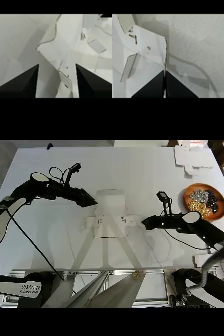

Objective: Fold the box and place the chain.

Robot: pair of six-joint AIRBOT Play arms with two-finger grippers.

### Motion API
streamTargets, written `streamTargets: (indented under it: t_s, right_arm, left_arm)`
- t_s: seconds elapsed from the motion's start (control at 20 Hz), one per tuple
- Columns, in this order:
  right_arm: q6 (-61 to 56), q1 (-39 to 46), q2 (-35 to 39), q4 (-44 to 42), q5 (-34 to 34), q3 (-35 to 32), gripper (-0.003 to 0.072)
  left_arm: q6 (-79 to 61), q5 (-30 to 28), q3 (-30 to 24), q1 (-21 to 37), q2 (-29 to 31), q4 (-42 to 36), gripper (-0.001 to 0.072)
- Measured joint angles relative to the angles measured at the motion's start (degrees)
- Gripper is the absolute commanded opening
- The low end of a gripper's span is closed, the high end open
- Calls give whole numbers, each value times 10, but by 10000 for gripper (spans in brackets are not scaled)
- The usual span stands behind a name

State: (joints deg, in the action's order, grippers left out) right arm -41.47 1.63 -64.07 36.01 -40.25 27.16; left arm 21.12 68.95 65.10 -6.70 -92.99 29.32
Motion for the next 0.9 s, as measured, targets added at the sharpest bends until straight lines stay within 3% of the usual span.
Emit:
streamTargets:
  t_s: [0.35, 0.65, 0.9]
  right_arm:
    - [0, 0, 0, 0, 0, 0, 10]
    - [0, 0, 0, 0, 0, 0, 10]
    - [0, 0, 0, 0, 0, 0, 10]
  left_arm:
    - [-30, -51, 0, -32, -1, -2, 495]
    - [-37, -35, 0, -54, -1, 14, 488]
    - [-68, -29, 0, -71, -2, 52, 440]
